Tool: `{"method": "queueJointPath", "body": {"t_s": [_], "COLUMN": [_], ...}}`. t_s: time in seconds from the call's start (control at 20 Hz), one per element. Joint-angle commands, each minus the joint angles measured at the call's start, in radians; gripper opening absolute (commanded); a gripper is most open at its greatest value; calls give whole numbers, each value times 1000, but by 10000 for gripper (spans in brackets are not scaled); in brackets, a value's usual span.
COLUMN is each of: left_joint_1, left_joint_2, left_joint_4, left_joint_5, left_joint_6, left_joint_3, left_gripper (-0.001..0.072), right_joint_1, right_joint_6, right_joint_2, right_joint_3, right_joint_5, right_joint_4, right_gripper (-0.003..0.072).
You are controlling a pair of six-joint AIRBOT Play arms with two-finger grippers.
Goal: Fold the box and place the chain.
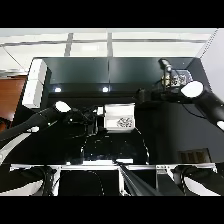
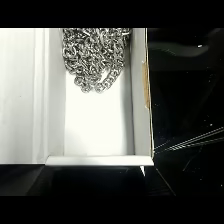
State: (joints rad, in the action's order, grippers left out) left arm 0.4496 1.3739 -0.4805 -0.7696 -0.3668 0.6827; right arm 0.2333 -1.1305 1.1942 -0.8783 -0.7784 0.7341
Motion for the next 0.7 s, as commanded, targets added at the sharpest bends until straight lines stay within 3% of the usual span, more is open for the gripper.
{"method": "queueJointPath", "body": {"t_s": [0.0, 0.15, 0.3, 0.65], "left_joint_1": [0, 0, 0, 0], "left_joint_2": [0, 0, 0, 0], "left_joint_4": [-2, -2, -2, -1], "left_joint_5": [4, 4, 3, 3], "left_joint_6": [0, 0, 0, 0], "left_joint_3": [0, 0, 0, 0], "left_gripper": [275, 275, 275, 275], "right_joint_1": [-1, 0, 3, 133], "right_joint_6": [432, 757, 840, 881], "right_joint_2": [80, 60, 54, 56], "right_joint_3": [-2, -54, -83, -55], "right_joint_5": [-92, -273, -354, -320], "right_joint_4": [-180, -138, -101, 102], "right_gripper": [720, 720, 720, 720]}}
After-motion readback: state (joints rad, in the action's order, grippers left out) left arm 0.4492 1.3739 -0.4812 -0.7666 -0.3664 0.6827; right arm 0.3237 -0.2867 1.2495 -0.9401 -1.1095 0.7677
